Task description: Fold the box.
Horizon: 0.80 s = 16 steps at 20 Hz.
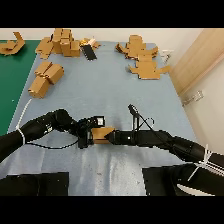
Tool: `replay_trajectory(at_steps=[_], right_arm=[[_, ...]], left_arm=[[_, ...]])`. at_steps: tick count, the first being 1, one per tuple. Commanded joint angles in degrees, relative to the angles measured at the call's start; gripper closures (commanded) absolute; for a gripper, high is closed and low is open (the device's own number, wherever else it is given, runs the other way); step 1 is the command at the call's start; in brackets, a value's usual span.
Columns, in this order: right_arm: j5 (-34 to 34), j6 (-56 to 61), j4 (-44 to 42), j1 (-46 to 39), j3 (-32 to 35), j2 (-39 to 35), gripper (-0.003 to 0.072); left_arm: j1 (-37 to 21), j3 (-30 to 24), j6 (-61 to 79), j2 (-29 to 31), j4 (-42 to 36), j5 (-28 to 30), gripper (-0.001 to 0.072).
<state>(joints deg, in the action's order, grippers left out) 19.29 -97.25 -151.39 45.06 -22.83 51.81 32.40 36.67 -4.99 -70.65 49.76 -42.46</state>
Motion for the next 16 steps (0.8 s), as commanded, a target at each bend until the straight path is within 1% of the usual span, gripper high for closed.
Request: replay_trajectory(at_steps=[1,16], right_arm=[[-2.58,0.61,-0.04,1.49,-0.59,1.92,0.0680],[-2.32,0.63,0.04,1.49,-0.68,4.24,0.0680]], left_arm=[[0.02,0.04,0.02,0.00,0.00,0.00,0.0443],[0.02,0.04,0.02,0.00,0.02,0.00,0.0444]])
